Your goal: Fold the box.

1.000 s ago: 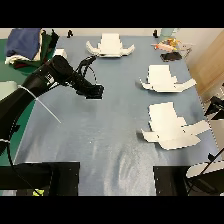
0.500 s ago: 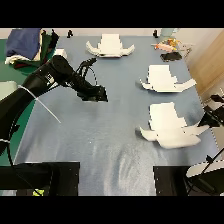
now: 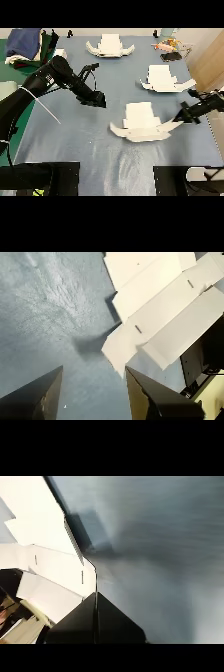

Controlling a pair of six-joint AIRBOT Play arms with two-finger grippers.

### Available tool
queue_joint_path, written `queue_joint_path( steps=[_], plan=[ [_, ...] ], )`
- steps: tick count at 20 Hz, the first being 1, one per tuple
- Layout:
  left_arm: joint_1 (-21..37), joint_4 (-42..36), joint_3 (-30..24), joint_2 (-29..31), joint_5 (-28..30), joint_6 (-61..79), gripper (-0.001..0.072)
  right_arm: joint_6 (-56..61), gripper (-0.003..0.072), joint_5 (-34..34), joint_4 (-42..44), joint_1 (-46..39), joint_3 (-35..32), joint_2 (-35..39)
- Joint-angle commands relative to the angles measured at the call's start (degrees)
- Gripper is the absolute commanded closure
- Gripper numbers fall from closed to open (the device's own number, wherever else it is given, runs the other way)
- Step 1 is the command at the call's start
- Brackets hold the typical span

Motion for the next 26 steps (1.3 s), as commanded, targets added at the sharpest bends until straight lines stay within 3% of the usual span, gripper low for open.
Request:
queue_joint_path(
  steps=[1, 3, 5, 6, 7, 8, 11, 14, 15, 19, 22, 26],
  plan=[
    [0.1, 0.0, -4.1, 1.9, -2.8, 1.9, 0.0116, 3.5, 0.0685, -14.3, 4.9, 10.4, -14.8, 14.3],
    [0.1, 0.0, -8.7, 4.7, -2.2, 2.6, 0.0116, 7.6, 0.0685, -21.3, 5.1, 15.0, -23.6, 23.1],
    [0.1, 0.1, -12.2, 7.6, -1.3, 3.0, 0.0116, 9.1, 0.0678, -24.3, 5.0, 17.1, -28.0, 28.9],
    [0.1, 0.3, -13.1, 8.7, -1.2, 3.0, 0.0115, 9.1, 0.0558, -24.4, 4.9, 17.3, -28.7, 30.3],
    [0.1, 0.3, -13.6, 9.5, -1.2, 3.2, 0.0115, 9.2, 0.0362, -24.2, 4.7, 17.3, -28.8, 30.9],
    [0.1, 0.3, -13.6, 9.9, -1.1, 3.8, 0.0115, 9.2, 0.0347, -24.1, 4.5, 17.3, -28.8, 30.9],
    [0.1, -0.2, -13.6, 9.9, -0.5, 3.8, 0.0115, 8.8, 0.0357, -22.7, 4.5, 17.3, -28.8, 29.6],
    [0.1, -0.3, -13.6, 9.9, -0.2, 3.4, 0.0115, 6.1, 0.0568, -21.2, 5.0, 17.3, -28.8, 27.0],
    [0.1, -0.3, -13.6, 9.9, 0.0, 3.1, 0.0116, 3.7, 0.0684, -21.0, 5.9, 17.4, -28.8, 26.1],
    [3.8, -0.1, -13.6, 8.9, 2.4, 2.6, 0.0115, -16.2, 0.0685, -26.0, 16.6, 21.6, -30.3, 29.7],
    [9.4, -0.4, -13.9, 7.5, 1.4, 3.6, 0.0115, -14.4, 0.0684, -35.3, 16.2, 24.9, -34.2, 39.6],
    [11.3, -8.5, -14.9, 3.4, 3.0, 12.1, 0.0115, -12.5, 0.0685, -36.4, 15.7, 25.6, -37.5, 42.6]
  ],
)
